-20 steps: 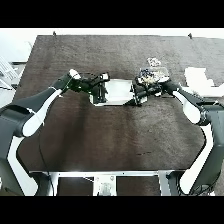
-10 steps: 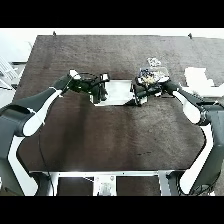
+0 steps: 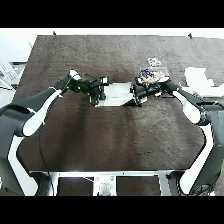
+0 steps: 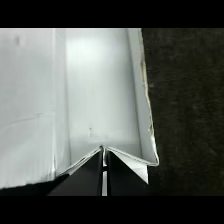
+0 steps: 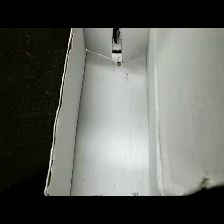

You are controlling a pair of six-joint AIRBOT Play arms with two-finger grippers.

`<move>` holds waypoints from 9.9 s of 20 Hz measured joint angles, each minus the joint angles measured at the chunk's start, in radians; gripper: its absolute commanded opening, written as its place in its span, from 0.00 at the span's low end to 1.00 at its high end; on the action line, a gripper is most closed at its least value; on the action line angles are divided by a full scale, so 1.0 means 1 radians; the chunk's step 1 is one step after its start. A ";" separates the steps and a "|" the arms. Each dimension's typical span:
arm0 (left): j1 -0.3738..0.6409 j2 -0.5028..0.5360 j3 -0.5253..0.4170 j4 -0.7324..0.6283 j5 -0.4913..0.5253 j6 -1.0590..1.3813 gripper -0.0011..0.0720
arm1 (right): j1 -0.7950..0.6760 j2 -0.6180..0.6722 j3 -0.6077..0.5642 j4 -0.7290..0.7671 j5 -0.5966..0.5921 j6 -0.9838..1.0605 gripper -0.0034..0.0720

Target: Fold the box and place the chain.

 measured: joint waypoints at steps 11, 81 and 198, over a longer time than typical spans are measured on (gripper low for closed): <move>0.138 0.014 0.002 -0.159 -0.172 0.012 0.03 | 0.000 0.000 0.000 0.000 -0.003 0.000 0.80; 0.112 0.185 -0.289 -0.155 0.109 -1.308 0.34 | 0.000 0.000 0.000 0.000 -0.003 0.001 0.80; -0.237 -0.151 0.453 0.760 -0.324 -2.197 0.61 | 0.000 0.000 0.000 0.000 -0.003 0.001 0.80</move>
